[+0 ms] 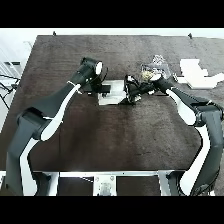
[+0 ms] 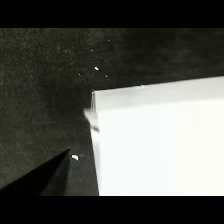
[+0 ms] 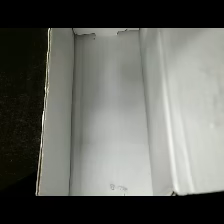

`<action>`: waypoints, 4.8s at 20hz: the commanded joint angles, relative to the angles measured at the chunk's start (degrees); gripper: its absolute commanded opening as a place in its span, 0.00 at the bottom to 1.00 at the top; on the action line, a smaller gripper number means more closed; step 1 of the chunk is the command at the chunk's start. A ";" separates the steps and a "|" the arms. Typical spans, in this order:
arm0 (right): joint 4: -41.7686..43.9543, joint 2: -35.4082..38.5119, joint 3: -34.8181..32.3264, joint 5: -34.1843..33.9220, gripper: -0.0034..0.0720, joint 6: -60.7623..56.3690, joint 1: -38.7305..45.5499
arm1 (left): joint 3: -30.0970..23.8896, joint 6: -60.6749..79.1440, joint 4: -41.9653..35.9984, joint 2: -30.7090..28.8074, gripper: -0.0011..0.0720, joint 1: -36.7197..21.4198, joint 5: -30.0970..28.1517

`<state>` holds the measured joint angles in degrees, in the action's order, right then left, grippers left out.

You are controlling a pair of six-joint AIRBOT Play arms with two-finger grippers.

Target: Fold the box and place the chain.

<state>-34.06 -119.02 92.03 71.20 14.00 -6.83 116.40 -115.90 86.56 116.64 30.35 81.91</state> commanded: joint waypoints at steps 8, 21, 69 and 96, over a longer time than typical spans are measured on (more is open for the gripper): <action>0.02 0.00 -0.02 -0.02 0.83 -0.02 0.02 | -0.04 21.79 0.92 -15.58 0.84 -0.13 0.48; 0.02 0.00 -0.02 -0.02 0.83 -0.02 0.02 | -10.45 68.39 -30.84 -28.06 0.47 -12.74 -4.87; 0.02 0.00 -0.02 -0.02 0.83 -0.02 0.02 | -26.53 138.38 -62.58 -1.09 0.79 -25.75 -10.01; 0.02 0.00 -0.02 -0.02 0.83 -0.02 0.02 | -26.58 136.98 -58.69 0.85 1.00 -19.98 -16.41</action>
<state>-34.04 -119.02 92.03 71.09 14.04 -6.79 89.78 21.04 26.28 117.34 9.28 67.96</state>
